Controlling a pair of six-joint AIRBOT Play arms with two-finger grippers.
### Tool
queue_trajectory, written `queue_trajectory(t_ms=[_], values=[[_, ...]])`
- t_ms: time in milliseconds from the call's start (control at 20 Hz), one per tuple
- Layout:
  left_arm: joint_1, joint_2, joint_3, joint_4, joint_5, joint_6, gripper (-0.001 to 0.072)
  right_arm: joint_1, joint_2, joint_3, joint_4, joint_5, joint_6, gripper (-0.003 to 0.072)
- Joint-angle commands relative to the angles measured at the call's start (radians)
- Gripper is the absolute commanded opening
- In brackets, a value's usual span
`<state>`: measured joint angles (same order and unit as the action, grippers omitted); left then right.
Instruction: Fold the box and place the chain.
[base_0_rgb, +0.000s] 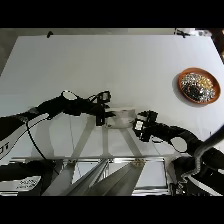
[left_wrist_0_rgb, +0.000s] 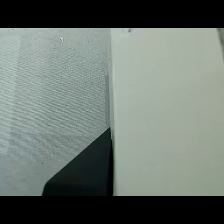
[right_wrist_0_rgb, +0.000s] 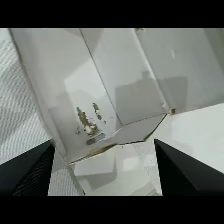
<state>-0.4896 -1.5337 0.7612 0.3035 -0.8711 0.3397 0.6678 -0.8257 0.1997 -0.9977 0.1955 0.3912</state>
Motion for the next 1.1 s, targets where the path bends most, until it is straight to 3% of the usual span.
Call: queue_trajectory(t_ms=[0,400,650,800,950,1050], values=[[0.0,0.0,0.0,0.0,0.0,0.001,0.0012,0.001,0.01,0.001,0.0,0.074,-0.001,0.0692],[0.0,0.0,0.0,0.0,0.0,0.0,0.0012,-0.143,0.018,0.061,0.037,0.157,-0.064,0.0693],[0.0,0.0,0.0,0.0,-0.001,0.001,0.0012,-0.191,0.017,0.081,0.071,0.331,-0.278,0.0693],[0.0,0.0,0.0,0.0,-0.001,0.0,0.0012,-0.226,0.017,0.081,0.165,0.357,-0.339,0.0694],[0.0,0.0,0.0,0.0,-0.001,0.0,0.0012,-0.243,0.017,0.081,0.142,0.482,-0.389,0.0693],[0.0,0.0,0.0,0.0,0.0,0.0,0.0012,-0.242,0.018,0.08,0.108,0.502,-0.399,0.0693]])
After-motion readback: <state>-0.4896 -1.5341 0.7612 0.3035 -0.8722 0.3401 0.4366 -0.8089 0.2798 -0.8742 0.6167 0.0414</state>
